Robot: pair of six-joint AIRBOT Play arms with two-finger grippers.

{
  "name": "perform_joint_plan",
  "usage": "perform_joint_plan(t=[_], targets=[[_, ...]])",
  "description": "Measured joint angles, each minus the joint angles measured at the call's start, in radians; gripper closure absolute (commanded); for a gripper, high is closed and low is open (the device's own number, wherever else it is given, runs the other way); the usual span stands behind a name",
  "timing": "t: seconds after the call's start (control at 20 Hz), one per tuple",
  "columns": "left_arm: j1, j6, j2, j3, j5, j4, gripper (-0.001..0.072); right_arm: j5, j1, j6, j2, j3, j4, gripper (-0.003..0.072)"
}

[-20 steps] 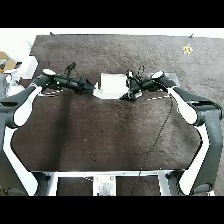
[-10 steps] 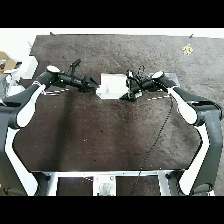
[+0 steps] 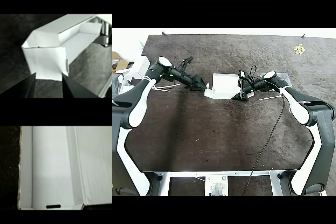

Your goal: Fold the box and place the chain.

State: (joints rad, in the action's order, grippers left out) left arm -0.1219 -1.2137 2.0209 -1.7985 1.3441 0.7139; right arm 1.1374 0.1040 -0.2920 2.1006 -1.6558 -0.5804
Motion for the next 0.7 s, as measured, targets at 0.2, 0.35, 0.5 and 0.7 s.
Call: perform_joint_plan(t=[0.2,0.35,0.5,0.7], targets=[[0.038,-0.011,0.0,-0.012,0.048,0.068,0.0367,0.0,0.0,0.0,0.0,0.0,0.0,0.0301],[0.05,-0.019,0.002,0.002,0.044,0.113,0.0367,0.0,0.0,0.0,0.0,0.0,0.0,0.0301],[0.053,-0.027,0.003,0.039,0.009,0.124,0.0367,0.0,0.0,0.0,0.0,0.0,0.0,0.0301],[0.034,-0.029,0.004,0.077,-0.048,0.093,0.0366,0.0,0.0,0.0,0.0,0.0,0.0,0.0301]])
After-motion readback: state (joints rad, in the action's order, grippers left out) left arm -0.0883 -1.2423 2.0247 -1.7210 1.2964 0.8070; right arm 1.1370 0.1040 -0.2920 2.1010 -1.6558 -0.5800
